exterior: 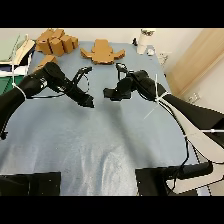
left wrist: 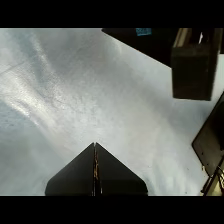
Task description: Fold the box.
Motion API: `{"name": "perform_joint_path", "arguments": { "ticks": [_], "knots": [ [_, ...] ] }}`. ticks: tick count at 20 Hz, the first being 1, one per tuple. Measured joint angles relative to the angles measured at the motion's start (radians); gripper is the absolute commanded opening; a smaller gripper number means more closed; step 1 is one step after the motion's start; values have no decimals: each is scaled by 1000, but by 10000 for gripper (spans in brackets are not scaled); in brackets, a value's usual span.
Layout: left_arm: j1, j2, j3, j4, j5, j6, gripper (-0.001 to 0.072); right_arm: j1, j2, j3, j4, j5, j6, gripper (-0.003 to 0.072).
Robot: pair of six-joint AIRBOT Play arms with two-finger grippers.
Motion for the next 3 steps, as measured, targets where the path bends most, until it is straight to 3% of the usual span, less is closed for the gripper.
{"name": "perform_joint_path", "arguments": {
  "ticks": [3],
  "knots": [
    [-6, -2, 0, 3, 0, -5, 10, -1, -10, 12, 13, -13, -12, 5]
  ]
}}
